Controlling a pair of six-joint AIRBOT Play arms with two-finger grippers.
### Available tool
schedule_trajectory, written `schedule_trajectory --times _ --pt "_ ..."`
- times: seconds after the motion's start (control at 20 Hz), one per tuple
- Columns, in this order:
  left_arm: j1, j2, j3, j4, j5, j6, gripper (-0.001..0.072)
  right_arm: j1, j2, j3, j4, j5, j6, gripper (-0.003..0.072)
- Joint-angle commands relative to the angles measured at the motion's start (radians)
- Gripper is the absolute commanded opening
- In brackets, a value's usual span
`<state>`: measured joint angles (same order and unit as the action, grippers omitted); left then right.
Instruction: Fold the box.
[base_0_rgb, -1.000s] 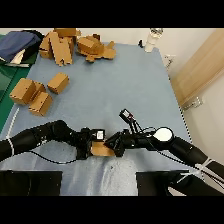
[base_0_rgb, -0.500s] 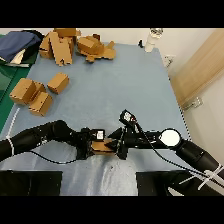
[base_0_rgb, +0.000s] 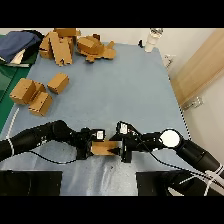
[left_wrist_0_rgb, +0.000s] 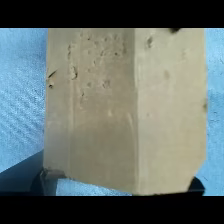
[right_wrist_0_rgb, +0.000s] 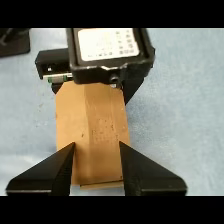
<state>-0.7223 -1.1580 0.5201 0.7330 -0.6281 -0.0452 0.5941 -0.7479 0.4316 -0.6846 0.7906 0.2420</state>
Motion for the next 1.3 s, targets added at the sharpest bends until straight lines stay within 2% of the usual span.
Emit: schedule_trajectory --times 0.0,0.2,0.4,0.55,0.9,1.05,1.25 --pt "0.001 0.0 0.0 0.0 0.002 0.0 0.0343 0.001 0.001 0.001 -0.026 -0.019 -0.106 0.0453" --pt "0.001 0.0 0.0 0.0 0.001 0.0 0.0344 0.082 0.0 0.001 -0.06 -0.024 -0.113 0.0453" --pt "0.001 0.0 0.0 0.0 0.001 0.0 0.0344 0.159 -0.017 0.0 -0.152 -0.112 -0.112 0.0453" --pt "0.001 0.0 0.0 0.0 0.0 0.0 0.0344 0.161 -0.028 0.0 -0.165 -0.191 -0.112 0.0453" --pt "0.001 0.0 0.0 0.0 0.0 0.0 0.0344 0.161 -0.057 0.001 -0.201 -0.199 -0.109 0.045" --pt "0.001 0.0 0.0 0.0 0.0 0.0 0.0344 0.161 -0.055 0.002 -0.202 -0.198 -0.108 0.0425" --pt "0.001 0.0 0.0 0.0 0.0 0.0 0.0344 0.161 -0.055 0.025 -0.201 -0.196 -0.072 0.0349"
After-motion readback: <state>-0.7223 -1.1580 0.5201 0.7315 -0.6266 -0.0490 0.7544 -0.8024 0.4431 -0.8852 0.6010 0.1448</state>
